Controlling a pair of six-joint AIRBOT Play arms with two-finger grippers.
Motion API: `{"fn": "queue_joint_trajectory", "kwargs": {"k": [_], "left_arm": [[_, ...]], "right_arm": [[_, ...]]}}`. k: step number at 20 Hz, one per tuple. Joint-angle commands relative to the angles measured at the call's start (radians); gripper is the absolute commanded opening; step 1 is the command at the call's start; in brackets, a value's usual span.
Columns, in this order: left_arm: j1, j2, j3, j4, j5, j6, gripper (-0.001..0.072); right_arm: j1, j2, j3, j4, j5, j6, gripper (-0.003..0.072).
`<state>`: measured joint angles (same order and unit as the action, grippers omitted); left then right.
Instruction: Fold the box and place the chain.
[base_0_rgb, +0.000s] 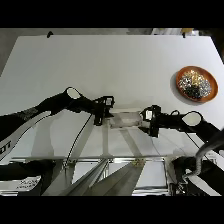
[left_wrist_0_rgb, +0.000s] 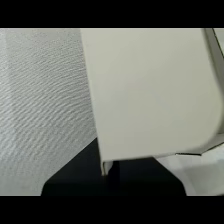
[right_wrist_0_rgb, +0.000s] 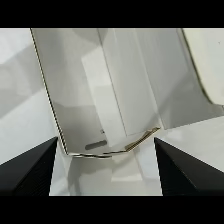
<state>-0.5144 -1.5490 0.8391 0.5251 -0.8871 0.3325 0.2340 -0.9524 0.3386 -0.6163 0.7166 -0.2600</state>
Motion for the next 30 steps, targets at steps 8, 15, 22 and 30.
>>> {"fn": "queue_joint_trajectory", "kwargs": {"k": [8, 15, 22, 30], "left_arm": [[0.000, 0.000, 0.000, 0.000, 0.000, 0.000, 0.0010], [0.000, 0.000, 0.000, 0.000, 0.000, 0.000, 0.0010], [0.000, 0.000, 0.000, 0.000, 0.000, 0.000, 0.0010], [0.000, 0.000, 0.000, 0.000, 0.000, 0.000, 0.0010]], "right_arm": [[-0.064, -0.221, 0.102, 0.076, 0.144, -0.117, 0.0655], [0.015, -0.286, 0.101, 0.074, 0.135, -0.194, 0.0572], [0.015, -0.308, 0.101, 0.045, 0.128, -0.194, 0.0454], [0.015, -0.308, 0.101, 0.039, 0.129, -0.182, 0.0406]]}}
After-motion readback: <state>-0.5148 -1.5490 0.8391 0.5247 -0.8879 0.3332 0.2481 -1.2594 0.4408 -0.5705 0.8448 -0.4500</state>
